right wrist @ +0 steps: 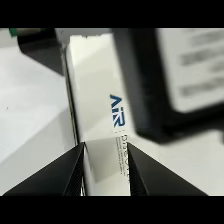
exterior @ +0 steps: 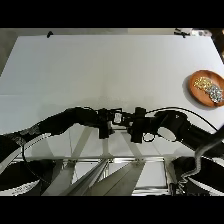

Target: Fold the box and place the chain.

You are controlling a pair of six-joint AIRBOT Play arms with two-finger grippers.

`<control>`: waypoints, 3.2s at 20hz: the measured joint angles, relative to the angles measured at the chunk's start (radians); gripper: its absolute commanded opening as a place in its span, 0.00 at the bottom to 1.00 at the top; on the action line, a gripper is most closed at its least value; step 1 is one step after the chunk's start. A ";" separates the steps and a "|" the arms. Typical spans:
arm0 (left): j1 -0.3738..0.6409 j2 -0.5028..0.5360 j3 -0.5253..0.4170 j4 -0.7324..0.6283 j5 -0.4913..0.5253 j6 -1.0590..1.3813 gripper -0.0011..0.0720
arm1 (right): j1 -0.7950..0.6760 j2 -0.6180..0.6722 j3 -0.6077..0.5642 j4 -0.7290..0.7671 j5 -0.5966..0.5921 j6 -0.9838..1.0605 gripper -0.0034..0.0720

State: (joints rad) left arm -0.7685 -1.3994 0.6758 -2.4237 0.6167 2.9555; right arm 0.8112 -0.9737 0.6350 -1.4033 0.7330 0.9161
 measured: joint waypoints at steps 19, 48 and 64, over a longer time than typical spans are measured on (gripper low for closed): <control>0.000 0.000 0.000 0.002 0.000 0.003 0.20 | -0.028 0.099 -0.071 0.140 -0.035 -0.124 0.47; 0.000 0.000 0.000 0.000 0.000 0.002 0.20 | -0.027 0.050 -0.028 0.067 -0.067 -0.141 0.40; 0.000 0.000 0.000 0.002 -0.001 0.004 0.20 | 0.002 0.013 -0.028 -0.058 -0.081 -0.010 0.39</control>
State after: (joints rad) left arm -0.7685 -1.3998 0.6758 -2.4218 0.6159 2.9597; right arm 0.8131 -0.9611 0.6071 -1.4612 0.6518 0.9062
